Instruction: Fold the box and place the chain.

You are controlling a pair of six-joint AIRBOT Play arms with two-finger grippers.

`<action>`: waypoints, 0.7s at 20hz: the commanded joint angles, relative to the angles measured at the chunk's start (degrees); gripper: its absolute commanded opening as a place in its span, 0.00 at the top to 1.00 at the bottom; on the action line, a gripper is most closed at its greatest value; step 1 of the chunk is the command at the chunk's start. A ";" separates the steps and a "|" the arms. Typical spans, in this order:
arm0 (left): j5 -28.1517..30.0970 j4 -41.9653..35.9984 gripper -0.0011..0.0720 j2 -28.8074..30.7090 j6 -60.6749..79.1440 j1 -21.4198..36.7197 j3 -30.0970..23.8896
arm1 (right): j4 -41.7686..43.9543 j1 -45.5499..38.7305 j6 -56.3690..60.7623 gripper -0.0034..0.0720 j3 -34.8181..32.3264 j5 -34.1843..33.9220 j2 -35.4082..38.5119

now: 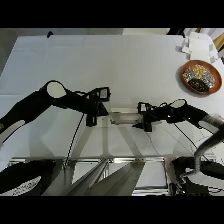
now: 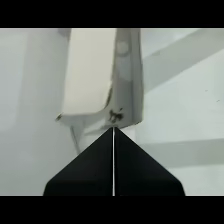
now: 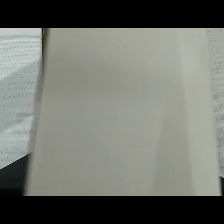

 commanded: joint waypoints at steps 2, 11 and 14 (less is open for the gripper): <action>3.65 -2.97 0.98 -0.17 -2.56 -5.68 0.02 | 0.02 0.02 0.02 0.56 -0.02 0.02 0.00; 23.54 -5.40 0.98 -4.28 -11.04 -7.56 0.00 | 0.02 0.02 0.02 0.56 -0.02 0.02 0.00; 29.88 -5.33 0.98 -6.14 -16.74 -7.56 0.00 | 0.02 0.02 0.02 0.56 -0.02 0.02 0.00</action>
